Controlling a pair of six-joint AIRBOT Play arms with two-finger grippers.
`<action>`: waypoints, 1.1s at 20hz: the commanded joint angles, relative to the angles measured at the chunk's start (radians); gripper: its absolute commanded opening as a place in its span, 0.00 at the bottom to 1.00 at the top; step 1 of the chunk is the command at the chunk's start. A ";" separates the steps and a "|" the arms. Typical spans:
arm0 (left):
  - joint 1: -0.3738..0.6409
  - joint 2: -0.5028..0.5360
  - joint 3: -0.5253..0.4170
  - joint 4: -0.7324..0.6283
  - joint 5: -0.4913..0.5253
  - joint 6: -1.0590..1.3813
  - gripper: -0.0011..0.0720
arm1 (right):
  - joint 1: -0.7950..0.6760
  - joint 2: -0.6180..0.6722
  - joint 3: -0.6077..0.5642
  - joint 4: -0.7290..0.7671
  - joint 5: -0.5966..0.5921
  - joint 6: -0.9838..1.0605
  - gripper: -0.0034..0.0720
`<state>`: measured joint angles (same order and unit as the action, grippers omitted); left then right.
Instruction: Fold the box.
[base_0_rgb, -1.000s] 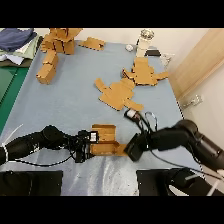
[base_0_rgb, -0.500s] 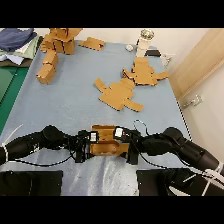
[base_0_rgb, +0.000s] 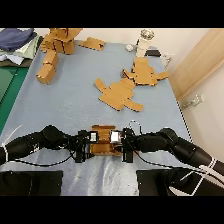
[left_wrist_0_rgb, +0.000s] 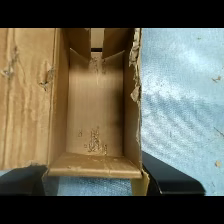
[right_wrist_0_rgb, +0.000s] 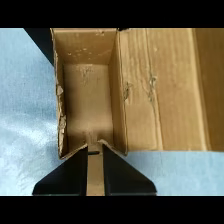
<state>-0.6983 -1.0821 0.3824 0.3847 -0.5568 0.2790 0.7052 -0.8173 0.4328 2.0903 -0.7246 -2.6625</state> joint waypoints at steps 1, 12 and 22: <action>0.000 0.000 0.001 0.000 -0.001 0.001 0.64 | 0.001 -0.018 0.000 0.035 0.020 -0.035 0.38; 0.000 0.000 0.001 0.000 -0.001 0.001 0.64 | 0.000 -0.002 0.031 -0.092 -0.084 0.176 0.81; 0.000 0.000 0.001 0.000 0.000 0.001 0.64 | -0.172 0.109 0.108 -0.676 -0.510 1.372 0.05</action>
<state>-0.6983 -1.0821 0.3824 0.3847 -0.5587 0.2802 0.6106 -0.7063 0.5518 1.4727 -1.1385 -1.6157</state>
